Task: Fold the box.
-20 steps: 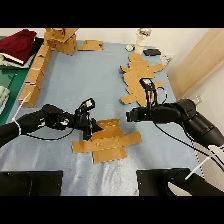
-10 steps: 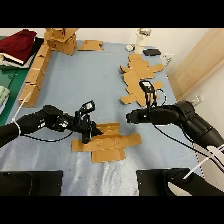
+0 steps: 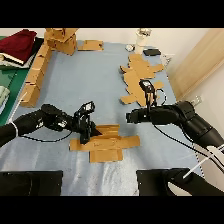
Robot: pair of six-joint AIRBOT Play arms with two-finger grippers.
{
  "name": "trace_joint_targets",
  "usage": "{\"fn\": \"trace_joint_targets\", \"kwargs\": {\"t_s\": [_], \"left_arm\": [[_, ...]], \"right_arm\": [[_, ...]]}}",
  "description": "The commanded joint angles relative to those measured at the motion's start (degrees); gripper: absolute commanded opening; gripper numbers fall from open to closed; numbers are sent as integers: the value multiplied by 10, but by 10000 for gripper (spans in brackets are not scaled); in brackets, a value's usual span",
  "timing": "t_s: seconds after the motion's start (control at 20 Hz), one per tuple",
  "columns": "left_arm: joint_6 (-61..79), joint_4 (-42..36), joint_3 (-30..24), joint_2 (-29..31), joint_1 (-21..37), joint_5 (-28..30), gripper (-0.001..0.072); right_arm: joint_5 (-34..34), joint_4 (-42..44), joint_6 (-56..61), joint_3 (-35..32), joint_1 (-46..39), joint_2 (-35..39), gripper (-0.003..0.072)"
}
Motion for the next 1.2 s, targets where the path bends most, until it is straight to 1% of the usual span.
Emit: {"fn": "trace_joint_targets", "kwargs": {"t_s": [0.0,0.15,0.35,0.7,1.0,1.05,1.15], "left_arm": [[1,3,0,0,1,22,11],[0,3,0,-2,1,45,11],[-1,3,0,-2,1,46,11],[-5,5,0,-1,0,16,11],[-5,4,0,-1,0,16,11],[-5,3,0,-1,0,16,11],[-5,3,0,-1,0,16,11]], "right_arm": [[2,0,0,0,1,0,5],[2,0,0,0,1,0,5],[2,0,0,0,1,0,5],[-11,0,-2,0,1,0,5],[-16,0,-17,0,1,0,5],[-29,0,-17,0,1,0,5],[-90,-10,-17,0,22,5,4]]}}
